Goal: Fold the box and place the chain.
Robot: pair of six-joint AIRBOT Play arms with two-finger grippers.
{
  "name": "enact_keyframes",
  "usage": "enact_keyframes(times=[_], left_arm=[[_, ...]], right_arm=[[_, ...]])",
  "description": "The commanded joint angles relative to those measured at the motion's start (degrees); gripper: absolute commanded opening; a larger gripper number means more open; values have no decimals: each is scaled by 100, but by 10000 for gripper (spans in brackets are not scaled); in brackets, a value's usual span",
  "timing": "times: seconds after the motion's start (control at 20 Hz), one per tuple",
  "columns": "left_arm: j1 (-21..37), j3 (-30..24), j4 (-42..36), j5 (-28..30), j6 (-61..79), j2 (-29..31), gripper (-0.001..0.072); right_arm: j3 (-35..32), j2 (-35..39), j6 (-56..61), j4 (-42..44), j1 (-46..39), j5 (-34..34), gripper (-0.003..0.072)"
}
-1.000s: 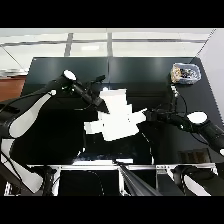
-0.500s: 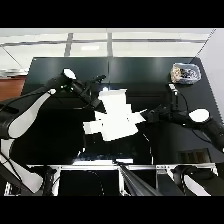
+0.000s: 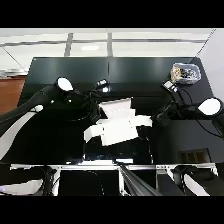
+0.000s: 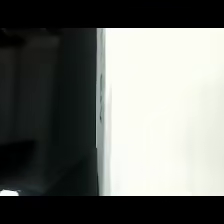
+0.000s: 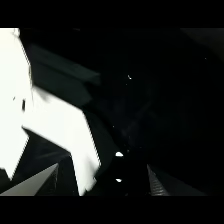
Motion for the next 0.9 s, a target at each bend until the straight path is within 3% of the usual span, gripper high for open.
enact_keyframes(times=[0.0,0.2,0.65,0.85], left_arm=[[-68,-348,308,804,1604,299,23],[-68,-332,280,1346,2275,238,26],[-223,-341,-214,1102,2876,-7,24],[-223,-343,-214,1222,2874,-35,24]], right_arm=[[42,7,-647,-133,181,103,611],[42,4,-684,-142,374,-48,610],[9,-22,-765,286,374,-61,610],[-369,-33,-1987,848,374,-459,610]])
